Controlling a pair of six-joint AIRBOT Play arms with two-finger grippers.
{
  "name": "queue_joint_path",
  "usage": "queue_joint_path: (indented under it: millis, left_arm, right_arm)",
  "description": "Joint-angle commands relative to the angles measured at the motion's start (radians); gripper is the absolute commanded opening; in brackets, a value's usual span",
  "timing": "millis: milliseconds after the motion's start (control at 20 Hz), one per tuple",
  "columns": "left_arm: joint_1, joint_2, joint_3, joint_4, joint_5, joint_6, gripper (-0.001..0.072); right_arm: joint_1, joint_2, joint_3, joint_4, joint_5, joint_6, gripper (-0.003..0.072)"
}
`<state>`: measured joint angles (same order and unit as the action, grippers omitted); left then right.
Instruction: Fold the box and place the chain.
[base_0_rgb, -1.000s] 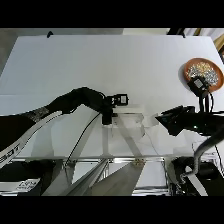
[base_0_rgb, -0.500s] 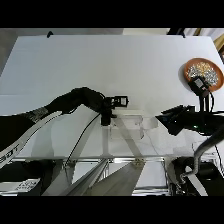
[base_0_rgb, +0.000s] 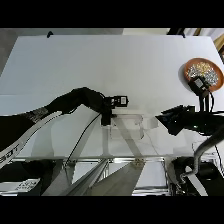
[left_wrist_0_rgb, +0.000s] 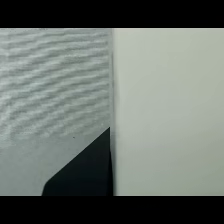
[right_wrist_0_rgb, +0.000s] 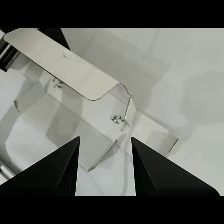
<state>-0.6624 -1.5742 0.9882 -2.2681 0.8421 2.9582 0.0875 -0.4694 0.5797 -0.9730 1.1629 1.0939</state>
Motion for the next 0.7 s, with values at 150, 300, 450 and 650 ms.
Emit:
queue_joint_path:
  millis: [150,300,450,650]
  left_arm:
    - [0.000,0.000,0.001,-0.009,-0.011,0.000,0.0008]
    - [0.000,0.000,0.001,-0.009,-0.021,0.000,0.0008]
    - [0.000,0.000,0.001,-0.008,-0.020,0.000,0.0008]
    - [0.000,0.000,0.001,-0.008,-0.019,0.000,0.0010]
  right_arm:
    - [0.000,0.000,0.000,0.000,0.000,0.000,0.0355]
    - [0.000,0.001,0.000,0.000,0.000,0.000,0.0355]
    - [0.000,0.001,0.000,0.000,0.000,0.000,0.0355]
    - [0.000,0.001,0.000,0.000,0.000,0.000,0.0355]
